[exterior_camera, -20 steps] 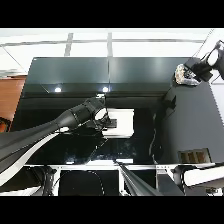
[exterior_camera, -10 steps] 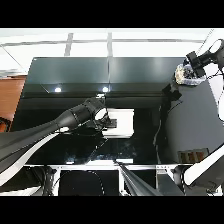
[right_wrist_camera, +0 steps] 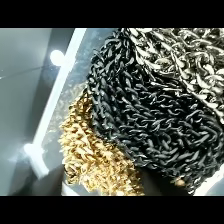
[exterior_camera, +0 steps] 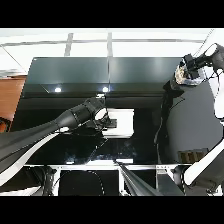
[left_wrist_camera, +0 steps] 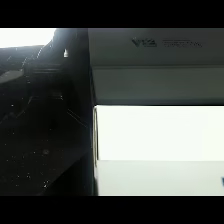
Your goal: Fold the box and place the chain.
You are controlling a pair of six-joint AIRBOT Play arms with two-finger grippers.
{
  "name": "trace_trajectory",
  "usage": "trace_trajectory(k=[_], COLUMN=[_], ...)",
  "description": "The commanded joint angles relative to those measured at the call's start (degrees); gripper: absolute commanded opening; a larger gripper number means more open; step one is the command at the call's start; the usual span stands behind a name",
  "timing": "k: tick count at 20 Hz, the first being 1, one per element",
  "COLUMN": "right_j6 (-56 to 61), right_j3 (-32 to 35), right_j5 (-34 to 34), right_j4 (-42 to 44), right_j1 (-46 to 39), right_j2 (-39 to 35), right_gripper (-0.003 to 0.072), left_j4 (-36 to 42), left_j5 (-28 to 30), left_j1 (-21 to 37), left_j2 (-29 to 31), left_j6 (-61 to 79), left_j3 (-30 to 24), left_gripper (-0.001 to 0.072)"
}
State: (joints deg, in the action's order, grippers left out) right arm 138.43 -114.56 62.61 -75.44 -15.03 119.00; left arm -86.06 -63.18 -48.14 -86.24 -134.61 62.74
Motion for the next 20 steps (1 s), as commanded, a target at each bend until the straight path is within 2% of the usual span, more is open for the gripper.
trace_trajectory(k=[1, 2, 3, 4, 6, 9, 12, 16, 20], right_j6=[-2.4, -4.7, -7.7, -11.8, -18.8, -28.0, -38.2, -48.2, -50.8], right_j3=[-0.1, -0.1, -0.1, -0.9, -2.6, -2.9, -2.9, -2.9, -1.9], right_j5=[0.1, 0.2, 0.2, 0.8, 2.7, 3.3, 6.9, 15.6, 20.5], right_j4=[0.4, 0.7, 1.3, 2.0, 4.3, 7.3, 8.4, 9.8, 18.8], right_j1=[0.0, 0.0, -0.1, -0.4, -1.3, -2.2, -2.3, -2.0, -1.6], right_j2=[0.7, 0.7, 0.5, 0.4, -0.4, -5.2, -13.3, -25.3, -35.4], right_gripper=[0.0271, 0.0143, 0.0116, 0.0025, 0.0015, 0.0014, 0.0013, 0.0013, 0.0013], left_j4=[0.0, 0.0, 0.0, 0.0, 0.0, 0.0, 0.0, 0.0, 0.0], left_j5=[0.1, 0.1, 0.1, 0.1, 0.1, 0.1, 0.1, 0.1, 0.2], left_j1=[0.0, 0.0, 0.0, 0.0, 0.0, 0.0, 0.0, 0.0, 0.0], left_j2=[0.0, 0.0, 0.0, 0.0, 0.0, 0.0, 0.0, 0.0, 0.0], left_j6=[0.0, 0.0, 0.0, 0.0, 0.0, 0.0, 0.0, 0.0, 0.0], left_j3=[0.0, 0.0, 0.0, 0.0, 0.0, 0.0, 0.0, 0.0, 0.0], left_gripper=[0.0027, 0.0027, 0.0027, 0.0027, 0.0027, 0.0027, 0.0027, 0.0027, 0.0027])
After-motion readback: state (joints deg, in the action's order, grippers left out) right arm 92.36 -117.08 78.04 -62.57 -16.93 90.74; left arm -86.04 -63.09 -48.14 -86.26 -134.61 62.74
